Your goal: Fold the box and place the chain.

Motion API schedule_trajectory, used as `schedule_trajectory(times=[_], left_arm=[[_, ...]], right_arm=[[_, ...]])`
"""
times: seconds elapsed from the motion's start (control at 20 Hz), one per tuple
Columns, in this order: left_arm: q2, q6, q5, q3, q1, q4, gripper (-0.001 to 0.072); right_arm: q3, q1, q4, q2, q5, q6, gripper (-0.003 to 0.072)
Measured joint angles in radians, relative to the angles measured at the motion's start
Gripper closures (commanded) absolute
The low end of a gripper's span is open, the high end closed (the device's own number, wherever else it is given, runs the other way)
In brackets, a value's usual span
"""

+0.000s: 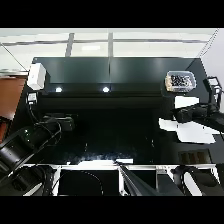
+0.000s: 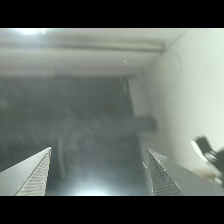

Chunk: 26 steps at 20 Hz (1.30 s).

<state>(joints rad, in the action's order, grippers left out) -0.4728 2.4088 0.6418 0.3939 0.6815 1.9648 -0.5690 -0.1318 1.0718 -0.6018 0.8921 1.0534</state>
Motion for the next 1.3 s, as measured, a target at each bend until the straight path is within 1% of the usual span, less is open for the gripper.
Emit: schedule_trajectory(times=[0.1, 0.25, 0.4, 0.5, 0.6, 0.7, 0.85, 0.95, 1.05, 1.1, 1.15, 1.2, 1.3], left_arm=[[-0.018, 0.000, -0.060, 0.000, -0.025, 0.038, 0.0007], [-0.041, 0.000, -0.194, 0.000, -0.062, 0.069, 0.0006], [-0.050, 0.003, -0.335, 0.000, -0.077, 0.073, 0.0006], [-0.055, 0.003, -0.407, 0.000, -0.081, 0.058, 0.0006], [-0.060, 0.003, -0.454, 0.000, -0.083, 0.049, 0.0006], [-0.067, 0.003, -0.480, 0.000, -0.085, 0.043, 0.0007], [-0.094, 0.003, -0.502, 0.000, -0.086, 0.037, 0.0007], [-0.125, 0.004, -0.517, 0.000, -0.090, 0.036, -0.0001], [-0.160, 0.003, -0.517, 0.003, -0.108, 0.037, -0.0001], [-0.176, 0.003, -0.499, 0.012, -0.124, 0.037, -0.0001], [-0.190, 0.003, -0.463, 0.026, -0.142, 0.037, -0.0001], [-0.201, 0.003, -0.401, 0.047, -0.164, 0.037, 0.0000], [-0.219, -0.035, -0.243, 0.100, -0.212, 0.037, 0.0000]], right_arm=[[0.000, 0.000, -0.031, 0.000, -0.075, 0.000, 0.0054], [0.000, 0.000, -0.072, -0.001, -0.152, 0.000, 0.0055], [0.000, 0.000, -0.090, -0.001, -0.176, 0.000, 0.0054], [0.000, 0.000, -0.098, -0.001, -0.183, 0.000, 0.0054], [0.000, 0.000, -0.106, -0.001, -0.190, 0.000, 0.0054], [0.000, 0.000, -0.114, -0.003, -0.209, 0.001, 0.0052], [-0.006, 0.000, -0.102, -0.031, -0.251, 0.048, 0.0052], [-0.036, 0.000, -0.050, -0.090, -0.274, 0.121, 0.0052], [-0.110, -0.014, 0.047, -0.184, -0.274, 0.210, 0.0052], [-0.161, -0.032, 0.105, -0.234, -0.261, 0.259, 0.0052], [-0.220, -0.060, 0.180, -0.289, -0.230, 0.312, 0.0052], [-0.280, -0.095, 0.254, -0.341, -0.199, 0.361, 0.0052], [-0.398, -0.195, 0.414, -0.441, -0.126, 0.447, 0.0053]])
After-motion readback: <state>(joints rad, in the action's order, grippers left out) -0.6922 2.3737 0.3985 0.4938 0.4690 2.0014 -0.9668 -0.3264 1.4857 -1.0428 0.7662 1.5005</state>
